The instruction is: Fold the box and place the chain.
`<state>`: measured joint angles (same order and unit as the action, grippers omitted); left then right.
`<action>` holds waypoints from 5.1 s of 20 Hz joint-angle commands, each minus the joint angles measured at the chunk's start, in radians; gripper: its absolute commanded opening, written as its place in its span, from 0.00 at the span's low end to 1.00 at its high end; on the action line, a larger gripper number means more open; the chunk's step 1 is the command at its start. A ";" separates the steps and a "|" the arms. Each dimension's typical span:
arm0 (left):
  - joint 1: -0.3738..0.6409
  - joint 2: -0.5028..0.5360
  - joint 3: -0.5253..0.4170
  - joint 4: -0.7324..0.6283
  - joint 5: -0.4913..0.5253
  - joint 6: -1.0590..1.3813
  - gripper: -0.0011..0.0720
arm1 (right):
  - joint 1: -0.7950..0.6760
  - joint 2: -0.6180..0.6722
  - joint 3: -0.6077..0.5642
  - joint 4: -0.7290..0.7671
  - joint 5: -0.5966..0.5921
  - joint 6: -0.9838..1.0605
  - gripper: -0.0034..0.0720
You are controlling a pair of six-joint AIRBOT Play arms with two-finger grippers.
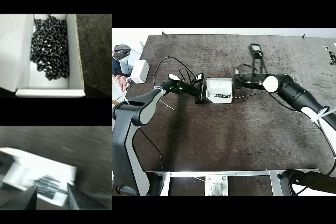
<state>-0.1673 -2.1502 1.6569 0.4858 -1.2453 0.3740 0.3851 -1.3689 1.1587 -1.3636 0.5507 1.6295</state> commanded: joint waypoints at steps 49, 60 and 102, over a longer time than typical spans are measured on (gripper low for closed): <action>0.001 0.000 0.001 0.000 0.000 0.000 0.55 | 0.196 -0.051 0.140 0.004 -0.142 0.046 0.06; 0.001 0.000 0.001 0.000 0.000 0.000 0.55 | 0.153 -0.128 0.146 -0.094 -0.048 0.004 0.63; 0.001 0.000 0.001 0.000 0.000 0.000 0.55 | -0.087 -0.441 0.383 0.744 0.486 -1.662 0.35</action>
<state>-0.1677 -2.1506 1.6569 0.4854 -1.2449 0.3740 0.2916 -1.8095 1.5406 -0.6060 1.0863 -0.0074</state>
